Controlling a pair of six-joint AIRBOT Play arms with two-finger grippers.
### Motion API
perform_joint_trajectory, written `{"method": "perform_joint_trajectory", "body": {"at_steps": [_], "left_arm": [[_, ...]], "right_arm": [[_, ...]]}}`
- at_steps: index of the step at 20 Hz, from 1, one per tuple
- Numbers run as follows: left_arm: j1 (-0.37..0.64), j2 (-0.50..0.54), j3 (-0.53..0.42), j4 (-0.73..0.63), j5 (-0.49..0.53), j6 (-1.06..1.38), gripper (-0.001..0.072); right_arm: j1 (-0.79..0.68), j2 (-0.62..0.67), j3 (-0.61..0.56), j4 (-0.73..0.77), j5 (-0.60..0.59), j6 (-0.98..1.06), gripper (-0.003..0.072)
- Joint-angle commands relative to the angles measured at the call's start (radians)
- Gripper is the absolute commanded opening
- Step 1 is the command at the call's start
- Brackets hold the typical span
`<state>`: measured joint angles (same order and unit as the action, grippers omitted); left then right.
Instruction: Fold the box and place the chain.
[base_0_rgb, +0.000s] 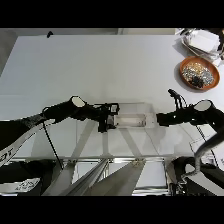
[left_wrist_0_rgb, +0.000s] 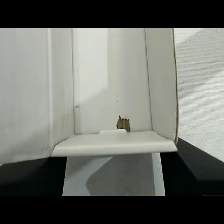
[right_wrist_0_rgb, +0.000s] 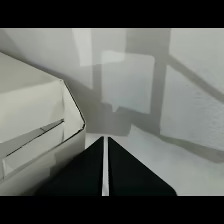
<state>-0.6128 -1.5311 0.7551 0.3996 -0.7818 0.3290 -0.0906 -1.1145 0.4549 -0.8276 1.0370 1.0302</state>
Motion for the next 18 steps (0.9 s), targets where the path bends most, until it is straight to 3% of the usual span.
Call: {"method": "perform_joint_trajectory", "body": {"at_steps": [1,4,7,12,14,18], "left_arm": [[0.000,0.000,0.000,0.000,0.000,0.000,0.0320],[0.000,0.000,0.000,0.000,0.000,0.000,0.0320],[0.000,0.000,0.000,0.000,0.000,0.000,0.0320],[0.000,0.000,0.000,0.000,0.000,0.000,0.0320],[0.000,0.000,0.000,0.000,0.000,0.000,0.0320],[0.000,0.000,0.000,0.000,0.000,0.000,0.0320]], "right_arm": [[0.011,0.023,0.003,0.053,0.018,-0.016,0.0069],[0.011,0.064,0.006,0.057,0.036,-0.016,0.0081],[0.011,0.100,0.025,0.099,0.084,-0.019,0.0206],[0.019,0.118,0.027,0.146,0.130,-0.044,0.0228],[0.056,0.118,0.027,0.147,0.128,-0.044,0.0387],[0.126,0.118,0.046,0.121,0.071,-0.039,0.0484]]}}
